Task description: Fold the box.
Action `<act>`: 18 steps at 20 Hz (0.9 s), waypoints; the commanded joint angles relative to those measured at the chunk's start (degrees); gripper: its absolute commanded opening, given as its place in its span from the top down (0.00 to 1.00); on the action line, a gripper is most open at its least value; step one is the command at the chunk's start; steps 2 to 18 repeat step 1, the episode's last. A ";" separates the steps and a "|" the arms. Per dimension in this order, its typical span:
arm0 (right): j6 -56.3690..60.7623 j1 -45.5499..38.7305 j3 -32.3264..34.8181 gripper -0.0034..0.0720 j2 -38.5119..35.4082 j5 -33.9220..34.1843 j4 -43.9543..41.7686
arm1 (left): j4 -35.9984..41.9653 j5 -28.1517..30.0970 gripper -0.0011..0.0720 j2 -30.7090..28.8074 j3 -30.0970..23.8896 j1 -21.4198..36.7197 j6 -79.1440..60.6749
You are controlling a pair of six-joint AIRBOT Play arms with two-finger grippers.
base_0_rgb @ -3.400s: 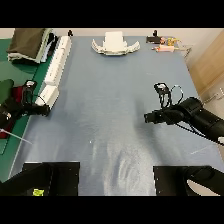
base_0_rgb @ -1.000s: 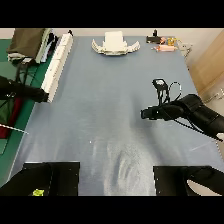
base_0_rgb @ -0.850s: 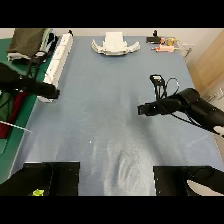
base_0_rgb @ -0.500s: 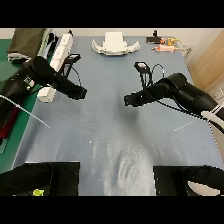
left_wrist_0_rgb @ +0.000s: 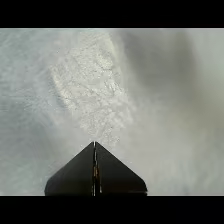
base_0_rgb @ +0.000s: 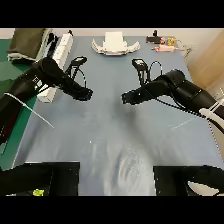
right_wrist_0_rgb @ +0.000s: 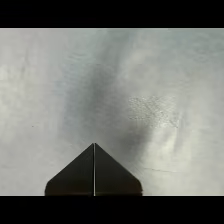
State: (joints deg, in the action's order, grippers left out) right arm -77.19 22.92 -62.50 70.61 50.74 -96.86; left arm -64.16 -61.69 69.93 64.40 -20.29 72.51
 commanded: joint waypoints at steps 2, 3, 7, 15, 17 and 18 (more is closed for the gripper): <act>0.00 0.02 -0.13 0.95 0.04 -0.02 -0.02 | 0.07 0.00 0.96 0.07 0.07 -0.13 0.22; 0.00 0.02 -0.13 0.95 0.04 -0.02 -0.02 | 0.07 0.00 0.96 0.07 0.07 -0.13 0.22; 0.00 0.02 -0.13 0.95 0.04 -0.02 -0.02 | 0.07 0.00 0.96 0.07 0.07 -0.13 0.22; 0.00 0.02 -0.13 0.95 0.04 -0.02 -0.02 | 0.07 0.00 0.96 0.07 0.07 -0.13 0.22; 0.00 0.02 -0.13 0.95 0.04 -0.02 -0.02 | 0.07 0.00 0.96 0.07 0.07 -0.13 0.22; 0.00 0.02 -0.13 0.95 0.04 -0.02 -0.02 | 0.07 0.00 0.96 0.07 0.07 -0.13 0.22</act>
